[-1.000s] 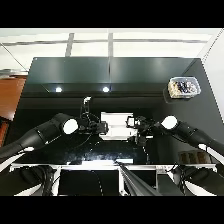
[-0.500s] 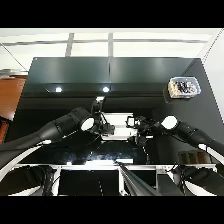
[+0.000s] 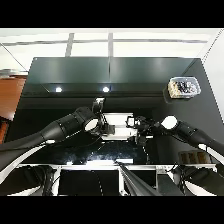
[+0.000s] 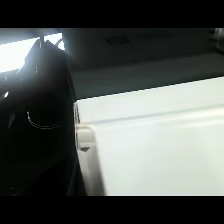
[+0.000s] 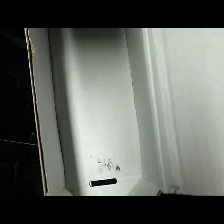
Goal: Fold the box and place the chain.
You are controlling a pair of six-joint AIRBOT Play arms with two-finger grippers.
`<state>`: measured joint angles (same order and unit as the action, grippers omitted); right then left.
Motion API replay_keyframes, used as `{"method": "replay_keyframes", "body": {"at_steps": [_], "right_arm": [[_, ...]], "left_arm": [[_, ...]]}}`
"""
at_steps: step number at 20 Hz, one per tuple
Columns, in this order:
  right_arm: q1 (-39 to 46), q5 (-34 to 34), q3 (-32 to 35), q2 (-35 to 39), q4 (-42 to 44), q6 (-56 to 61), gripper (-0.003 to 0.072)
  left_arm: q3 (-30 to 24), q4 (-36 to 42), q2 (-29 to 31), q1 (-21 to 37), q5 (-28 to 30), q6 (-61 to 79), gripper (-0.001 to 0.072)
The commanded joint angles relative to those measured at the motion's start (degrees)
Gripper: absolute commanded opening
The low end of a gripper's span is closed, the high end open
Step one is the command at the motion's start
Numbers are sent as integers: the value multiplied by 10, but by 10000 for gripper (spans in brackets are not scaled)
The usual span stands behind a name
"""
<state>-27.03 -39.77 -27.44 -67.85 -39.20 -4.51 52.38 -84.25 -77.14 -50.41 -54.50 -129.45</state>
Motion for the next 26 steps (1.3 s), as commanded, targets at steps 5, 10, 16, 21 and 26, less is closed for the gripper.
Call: {"method": "replay_keyframes", "body": {"at_steps": [5,10,16,21,26], "right_arm": [[-1,0,0,0,0,0,479],[-3,0,0,0,2,0,479],[-6,1,0,0,2,0,479],[-6,2,0,0,2,0,479],[-6,2,0,0,2,0,479]], "left_arm": [[13,-14,-22,0,-19,-31,231],[32,-17,-39,0,-31,-35,231],[32,-21,-39,0,-32,-47,231],[32,-21,-41,0,-32,-50,230],[32,-18,-49,0,-45,-50,231]]}}
